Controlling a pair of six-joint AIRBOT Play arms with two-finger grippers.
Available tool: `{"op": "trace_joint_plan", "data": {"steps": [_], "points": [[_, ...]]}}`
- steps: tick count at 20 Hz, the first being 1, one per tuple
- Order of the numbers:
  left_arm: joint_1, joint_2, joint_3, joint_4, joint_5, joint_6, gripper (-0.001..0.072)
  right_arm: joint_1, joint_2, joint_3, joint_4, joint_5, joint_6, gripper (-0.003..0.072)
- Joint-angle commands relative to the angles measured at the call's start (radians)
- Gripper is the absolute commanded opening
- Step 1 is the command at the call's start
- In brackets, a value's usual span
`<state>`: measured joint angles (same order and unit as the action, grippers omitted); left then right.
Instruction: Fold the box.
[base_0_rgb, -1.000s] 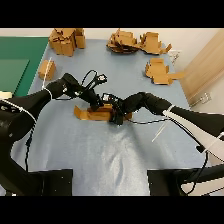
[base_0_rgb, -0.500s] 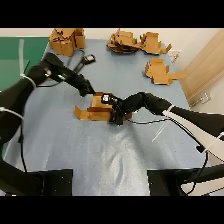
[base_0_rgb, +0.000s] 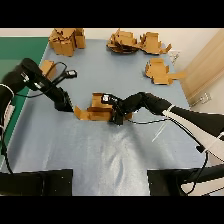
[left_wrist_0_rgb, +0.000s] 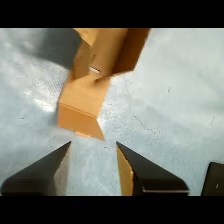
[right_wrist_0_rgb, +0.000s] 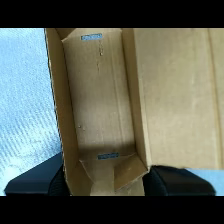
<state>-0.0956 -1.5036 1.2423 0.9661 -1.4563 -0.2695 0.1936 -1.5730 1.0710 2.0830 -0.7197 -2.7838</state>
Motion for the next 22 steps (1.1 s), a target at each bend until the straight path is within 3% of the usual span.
{"op": "trace_joint_plan", "data": {"steps": [1, 3, 6, 14, 22], "points": [[-0.082, 0.007, -0.066, 0.047, 0.108, 0.102, 0.0502, -0.001, -0.004, 0.0, 0.0, 0.005, 0.0, 0.0447], [-0.155, 0.008, -0.066, 0.098, 0.232, 0.128, 0.0587, -0.001, -0.004, 0.0, 0.0, 0.006, 0.0, 0.0447], [-0.238, 0.008, -0.064, 0.15, 0.383, 0.129, 0.0588, -0.001, -0.004, 0.0, 0.0, 0.006, 0.0, 0.0447], [-0.285, 0.017, -0.064, 0.162, 0.371, 0.153, 0.0587, -0.001, -0.004, 0.0, 0.0, 0.006, 0.0, 0.0447], [-0.253, 0.146, -0.063, 0.213, 0.319, 0.128, 0.0587, -0.001, -0.004, 0.0, 0.0, 0.005, 0.0, 0.0447]]}}
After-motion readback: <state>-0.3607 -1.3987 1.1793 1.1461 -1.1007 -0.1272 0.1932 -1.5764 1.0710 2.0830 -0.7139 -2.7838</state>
